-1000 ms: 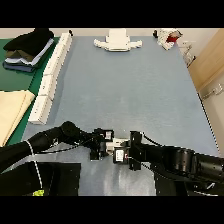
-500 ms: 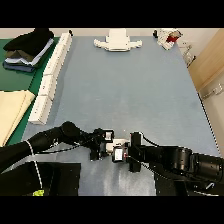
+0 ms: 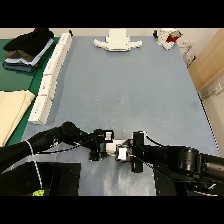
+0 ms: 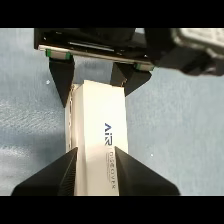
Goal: Fold the box.
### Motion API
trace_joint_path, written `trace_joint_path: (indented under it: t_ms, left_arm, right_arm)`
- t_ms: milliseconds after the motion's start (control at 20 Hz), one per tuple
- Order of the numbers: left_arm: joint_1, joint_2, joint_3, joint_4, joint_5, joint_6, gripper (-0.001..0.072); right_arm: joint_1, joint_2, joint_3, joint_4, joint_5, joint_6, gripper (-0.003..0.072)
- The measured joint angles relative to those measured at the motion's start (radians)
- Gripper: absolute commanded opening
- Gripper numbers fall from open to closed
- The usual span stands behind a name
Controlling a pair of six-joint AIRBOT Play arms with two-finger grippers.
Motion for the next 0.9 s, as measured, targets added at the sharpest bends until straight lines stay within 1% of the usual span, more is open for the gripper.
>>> trace_joint_path:
  t_ms: [50, 150, 200, 250, 300, 350, 400, 650, 750, 900]
  left_arm:
    - [0.0, 0.0, 0.0, 0.0, 0.0, 0.0, 0.0354]
    - [0.0, 0.0, 0.0, 0.0, 0.001, 0.0, 0.0353]
    - [0.0, 0.0, 0.0, 0.0, 0.001, 0.0, 0.0353]
    - [0.0, 0.0, 0.0, 0.0, 0.001, 0.0, 0.0353]
    - [0.0, 0.0, 0.0, 0.0, 0.001, 0.0, 0.0353]
    - [0.0, 0.0, 0.0, 0.0, 0.002, 0.0, 0.0354]
    - [0.0, 0.0, 0.0, 0.0, 0.002, -0.001, 0.0353]
    - [0.0, 0.0, 0.0, 0.0, 0.003, -0.001, 0.0353]
    - [0.0, 0.0, 0.0, 0.0, 0.003, -0.001, 0.0354]
    - [0.0, 0.0, 0.0, 0.0, 0.003, -0.001, 0.0353]
  right_arm:
    - [0.0, 0.01, 0.0, 0.01, 0.001, 0.002, 0.0362]
    - [0.0, 0.03, -0.001, 0.041, 0.01, 0.026, 0.0277]
    - [0.0, 0.04, -0.004, 0.056, 0.015, 0.046, 0.0275]
    - [0.0, 0.052, -0.011, 0.069, 0.023, 0.071, 0.02]
    - [0.0, 0.065, -0.024, 0.078, 0.045, 0.11, 0.0073]
    - [0.0, 0.079, -0.043, 0.086, 0.071, 0.155, 0.0024]
    - [0.0, 0.094, -0.067, 0.094, 0.106, 0.208, 0.0009]
    - [-0.019, 0.155, -0.219, 0.108, 0.365, 0.507, 0.0009]
    - [-0.045, 0.153, -0.257, 0.11, 0.438, 0.566, 0.0009]
    - [-0.081, 0.128, -0.285, 0.107, 0.505, 0.613, 0.0009]
